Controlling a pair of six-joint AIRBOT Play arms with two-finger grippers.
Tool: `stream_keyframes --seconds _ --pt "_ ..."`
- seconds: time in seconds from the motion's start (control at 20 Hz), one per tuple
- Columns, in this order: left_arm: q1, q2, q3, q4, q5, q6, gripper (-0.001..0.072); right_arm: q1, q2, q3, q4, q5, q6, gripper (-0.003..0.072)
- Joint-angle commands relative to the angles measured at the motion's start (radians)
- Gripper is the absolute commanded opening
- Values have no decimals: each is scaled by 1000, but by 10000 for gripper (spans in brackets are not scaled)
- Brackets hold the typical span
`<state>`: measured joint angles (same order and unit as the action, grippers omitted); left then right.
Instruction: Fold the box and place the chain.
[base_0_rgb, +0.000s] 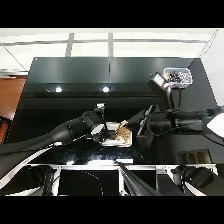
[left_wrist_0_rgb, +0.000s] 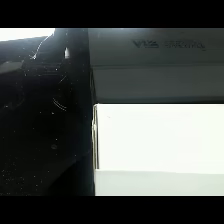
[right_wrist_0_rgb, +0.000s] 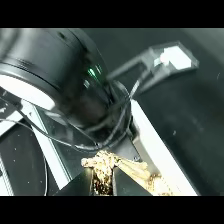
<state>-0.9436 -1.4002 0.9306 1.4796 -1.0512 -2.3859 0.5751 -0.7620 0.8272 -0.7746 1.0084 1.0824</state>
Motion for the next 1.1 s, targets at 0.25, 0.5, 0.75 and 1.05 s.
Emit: stream_keyframes --seconds 0.25,0.5,0.75,1.05 --pt "0 0 0 0 3 0 31 -38 -34 -37 -29 6 30 12" --pt "0 0 0 3 3 0 31 1 -48 -42 -13 -3 47 12" --pt "0 0 0 3 3 0 31 34 -129 -78 -5 -70 73 21" --pt "0 0 0 0 3 0 31 -84 -124 -51 -14 120 73 438"
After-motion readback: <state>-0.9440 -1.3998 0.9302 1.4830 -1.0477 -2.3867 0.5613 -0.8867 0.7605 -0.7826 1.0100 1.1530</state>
